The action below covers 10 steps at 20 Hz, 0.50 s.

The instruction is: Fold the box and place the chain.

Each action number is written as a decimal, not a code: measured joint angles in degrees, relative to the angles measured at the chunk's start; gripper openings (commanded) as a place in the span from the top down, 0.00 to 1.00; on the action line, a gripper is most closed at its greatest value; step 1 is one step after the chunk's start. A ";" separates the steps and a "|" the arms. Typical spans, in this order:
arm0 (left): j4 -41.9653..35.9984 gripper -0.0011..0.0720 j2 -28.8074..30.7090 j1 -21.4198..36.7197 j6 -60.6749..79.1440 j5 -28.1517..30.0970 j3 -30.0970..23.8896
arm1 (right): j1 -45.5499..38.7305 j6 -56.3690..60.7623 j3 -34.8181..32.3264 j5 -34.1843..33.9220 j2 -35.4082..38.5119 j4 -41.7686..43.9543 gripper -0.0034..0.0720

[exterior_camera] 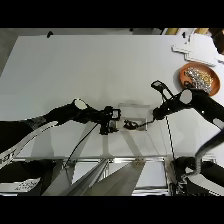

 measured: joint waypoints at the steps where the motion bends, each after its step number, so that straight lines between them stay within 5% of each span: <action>1: 0.00 0.70 0.00 0.00 0.00 0.02 0.02 | 0.79 1.53 0.00 0.37 0.00 -0.04 0.51; 10: 0.02 0.70 0.00 0.00 0.00 0.02 0.02 | 2.82 14.67 -0.39 2.91 -0.02 -1.90 0.56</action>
